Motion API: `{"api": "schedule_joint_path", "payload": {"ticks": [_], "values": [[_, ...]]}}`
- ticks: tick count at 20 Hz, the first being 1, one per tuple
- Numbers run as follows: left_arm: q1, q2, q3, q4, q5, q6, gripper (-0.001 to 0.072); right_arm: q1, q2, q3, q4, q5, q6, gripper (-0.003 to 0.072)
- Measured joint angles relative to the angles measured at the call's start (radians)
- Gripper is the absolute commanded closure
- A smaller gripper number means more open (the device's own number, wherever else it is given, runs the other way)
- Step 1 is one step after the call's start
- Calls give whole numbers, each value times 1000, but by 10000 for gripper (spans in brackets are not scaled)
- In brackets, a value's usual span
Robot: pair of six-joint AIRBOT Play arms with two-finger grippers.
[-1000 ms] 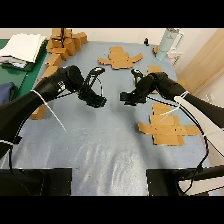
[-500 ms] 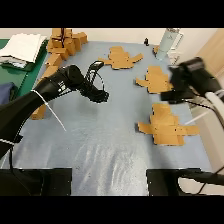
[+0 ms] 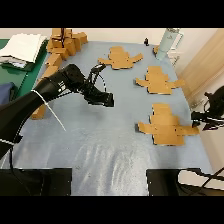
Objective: Fold the box.
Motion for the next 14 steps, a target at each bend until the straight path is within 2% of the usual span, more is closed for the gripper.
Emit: {"api": "schedule_joint_path", "payload": {"ticks": [4,6,8,10,11,12,14], "values": [[0,0,0,-43,-34,-3,21,-141,-60,-8,90,45,-151,171],[0,0,0,-63,-42,-4,22,-187,-87,-9,163,55,-222,320],[0,0,0,-85,-50,-6,22,-210,-104,-10,267,41,-316,347],[0,0,0,-100,-53,-6,22,-215,-113,-8,370,11,-401,481],[0,0,0,-104,-54,-6,22,-214,-115,-6,418,-6,-436,613],[0,0,0,-109,-57,-5,22,-208,-116,-4,464,-24,-463,682],[0,0,0,-115,-66,-3,23,-182,-117,-3,576,-62,-503,683]]}}
